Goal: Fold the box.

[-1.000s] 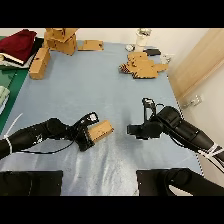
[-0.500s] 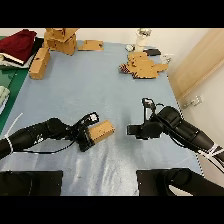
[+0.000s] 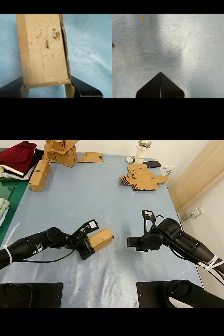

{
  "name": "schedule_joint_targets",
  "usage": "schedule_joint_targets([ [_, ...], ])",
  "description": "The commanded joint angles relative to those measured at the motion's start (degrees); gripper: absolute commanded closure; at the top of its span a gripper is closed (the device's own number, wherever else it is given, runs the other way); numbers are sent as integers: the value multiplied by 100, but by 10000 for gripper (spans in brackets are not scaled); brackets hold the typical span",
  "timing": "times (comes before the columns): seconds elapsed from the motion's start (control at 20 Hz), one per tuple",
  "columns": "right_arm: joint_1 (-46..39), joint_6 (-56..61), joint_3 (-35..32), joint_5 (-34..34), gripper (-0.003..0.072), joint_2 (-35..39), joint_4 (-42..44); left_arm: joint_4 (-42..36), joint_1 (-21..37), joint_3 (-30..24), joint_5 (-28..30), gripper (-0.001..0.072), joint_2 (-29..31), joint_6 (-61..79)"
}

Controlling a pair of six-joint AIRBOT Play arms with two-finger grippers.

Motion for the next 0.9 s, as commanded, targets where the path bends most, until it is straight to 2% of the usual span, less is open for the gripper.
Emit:
schedule_joint_targets([
  [0.0, 0, -4, 4, 0, 682, -2, 4, 415, 361, 103, 13, 395, 7, -647],
  [0.3, 0, -2, 4, -4, 682, -2, 7, 678, 1582, 267, 17, 394, 7, -831],
  [0.55, 0, -2, 4, -4, 682, -2, 4, 1495, 3224, 568, 85, 394, 4, -1047],
  [0.7, 0, -2, 4, -4, 682, -2, 7, 1687, 4304, 782, 328, 394, -2, -1045],
  [0.85, 0, 0, 4, 2, 682, -4, 4, 1690, 5112, 986, 483, 393, -170, -1040],
])
